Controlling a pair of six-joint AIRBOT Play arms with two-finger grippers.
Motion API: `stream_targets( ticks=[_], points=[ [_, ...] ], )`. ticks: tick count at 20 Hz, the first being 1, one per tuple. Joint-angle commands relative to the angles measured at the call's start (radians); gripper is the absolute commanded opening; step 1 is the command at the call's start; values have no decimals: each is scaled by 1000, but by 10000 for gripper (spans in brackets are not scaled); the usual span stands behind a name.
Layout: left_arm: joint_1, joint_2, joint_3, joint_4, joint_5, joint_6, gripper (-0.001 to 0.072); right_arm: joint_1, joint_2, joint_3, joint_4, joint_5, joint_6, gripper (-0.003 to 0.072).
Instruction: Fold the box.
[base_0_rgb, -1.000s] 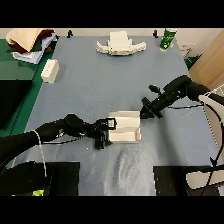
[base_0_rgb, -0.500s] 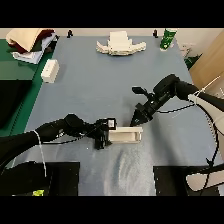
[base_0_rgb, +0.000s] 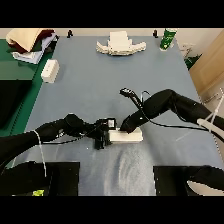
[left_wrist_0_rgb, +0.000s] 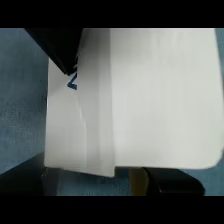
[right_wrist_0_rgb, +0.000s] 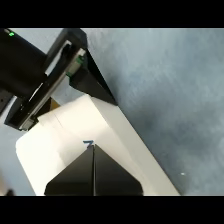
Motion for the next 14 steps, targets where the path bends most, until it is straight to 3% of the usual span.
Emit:
stream_targets(
  ticks=[1,6,8,11,14],
  points=[
    [0,0,1,0,1,0,508,130,114,-94,-87,234,-25,1],
    [0,0,1,0,1,0,508,284,224,-194,-205,340,-25,1],
    [0,0,1,0,1,0,508,331,255,-225,-328,381,-25,1],
    [0,0,1,0,0,0,509,340,270,-235,-472,434,-25,2],
    [0,0,1,0,1,0,509,341,288,-234,-484,437,-47,2]
  ],
)
